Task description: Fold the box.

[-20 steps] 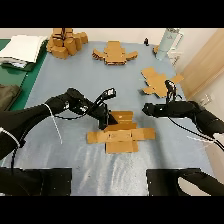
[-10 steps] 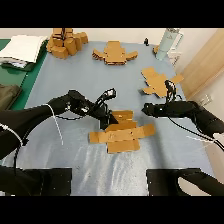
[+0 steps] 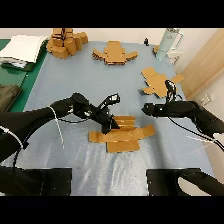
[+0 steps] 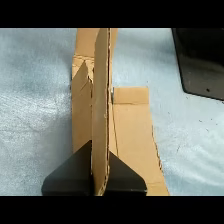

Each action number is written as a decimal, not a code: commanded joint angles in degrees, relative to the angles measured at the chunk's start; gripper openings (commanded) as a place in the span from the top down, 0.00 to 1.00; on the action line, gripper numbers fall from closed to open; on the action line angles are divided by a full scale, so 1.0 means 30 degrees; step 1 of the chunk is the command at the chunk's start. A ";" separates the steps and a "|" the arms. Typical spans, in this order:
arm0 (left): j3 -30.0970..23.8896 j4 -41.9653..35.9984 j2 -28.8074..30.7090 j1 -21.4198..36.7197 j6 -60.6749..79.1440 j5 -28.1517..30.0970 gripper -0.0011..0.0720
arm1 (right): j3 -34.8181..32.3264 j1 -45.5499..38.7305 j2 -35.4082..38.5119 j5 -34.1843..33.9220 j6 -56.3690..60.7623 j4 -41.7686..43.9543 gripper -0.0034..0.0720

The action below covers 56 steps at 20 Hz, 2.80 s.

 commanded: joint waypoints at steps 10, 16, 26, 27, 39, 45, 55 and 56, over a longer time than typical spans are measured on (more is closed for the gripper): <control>-0.0015 0.0357 0.0146 -0.0087 -0.0029 0.0277 0.97 | 0.0153 0.0102 0.0452 -0.2310 -0.0408 -0.0612 0.95; -0.0007 0.0357 0.0146 -0.0102 -0.0022 0.0262 0.97 | 0.0182 0.6273 0.5020 -0.9296 0.7009 -0.8837 0.95; -0.0015 0.0357 0.0146 -0.0117 -0.0029 0.0270 0.97 | -0.4816 1.9176 0.5748 -0.4364 0.0597 -1.4375 0.31; -0.0007 0.0357 0.0146 -0.0117 -0.0022 0.0270 0.97 | -0.4845 1.9183 0.5260 -0.3628 0.0597 -1.5140 0.31; -0.0007 0.0364 0.0146 -0.0117 -0.0029 0.0255 0.97 | -0.4335 1.9183 0.3198 -0.0896 0.1887 -1.9657 0.31; -0.0007 0.0357 0.0146 -0.0117 -0.0029 0.0270 0.97 | -0.4233 1.8578 0.3672 -0.0852 0.7373 -2.3380 0.31; -0.0007 0.0364 0.0146 -0.0117 -0.0029 0.0270 0.97 | -0.4342 1.8513 0.3942 -0.1188 0.7439 -2.2782 0.00; -0.0007 0.0357 0.0146 -0.0117 -0.0029 0.0270 0.97 | -0.4379 1.8243 0.4044 -0.1180 0.6921 -2.2673 0.00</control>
